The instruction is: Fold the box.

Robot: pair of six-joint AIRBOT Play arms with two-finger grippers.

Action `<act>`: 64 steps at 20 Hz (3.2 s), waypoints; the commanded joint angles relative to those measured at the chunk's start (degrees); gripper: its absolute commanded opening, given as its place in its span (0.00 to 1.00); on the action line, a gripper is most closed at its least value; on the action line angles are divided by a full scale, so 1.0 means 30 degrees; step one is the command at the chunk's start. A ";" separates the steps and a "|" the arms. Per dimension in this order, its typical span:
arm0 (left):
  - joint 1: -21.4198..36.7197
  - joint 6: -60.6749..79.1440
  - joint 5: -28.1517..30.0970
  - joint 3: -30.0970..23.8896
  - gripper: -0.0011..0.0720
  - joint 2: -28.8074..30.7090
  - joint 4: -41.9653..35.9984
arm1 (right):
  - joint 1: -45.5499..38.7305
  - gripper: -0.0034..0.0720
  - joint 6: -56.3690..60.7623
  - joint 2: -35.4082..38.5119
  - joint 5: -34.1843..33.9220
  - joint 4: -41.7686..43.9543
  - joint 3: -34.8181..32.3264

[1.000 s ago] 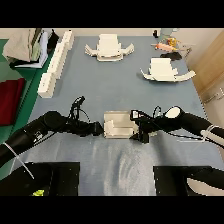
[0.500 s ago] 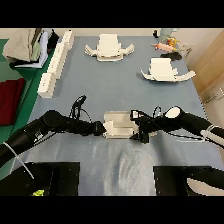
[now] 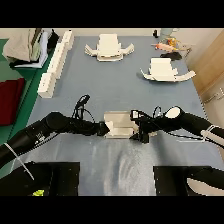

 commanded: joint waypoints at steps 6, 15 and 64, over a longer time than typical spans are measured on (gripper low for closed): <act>-0.0860 -0.2288 0.2266 0.0211 0.73 -0.0874 0.0801 | 0.0007 0.76 0.0007 -0.0015 0.0000 0.0007 0.0000; -0.3614 -1.3282 -0.0707 0.4029 0.73 -0.3045 1.1271 | 0.0007 0.76 0.0007 -0.0015 0.0000 0.0000 0.0000; -0.7191 -2.1624 -1.1154 1.2808 0.41 -1.1074 1.7165 | 0.0007 0.76 0.0007 -0.0015 0.0000 0.0000 0.0007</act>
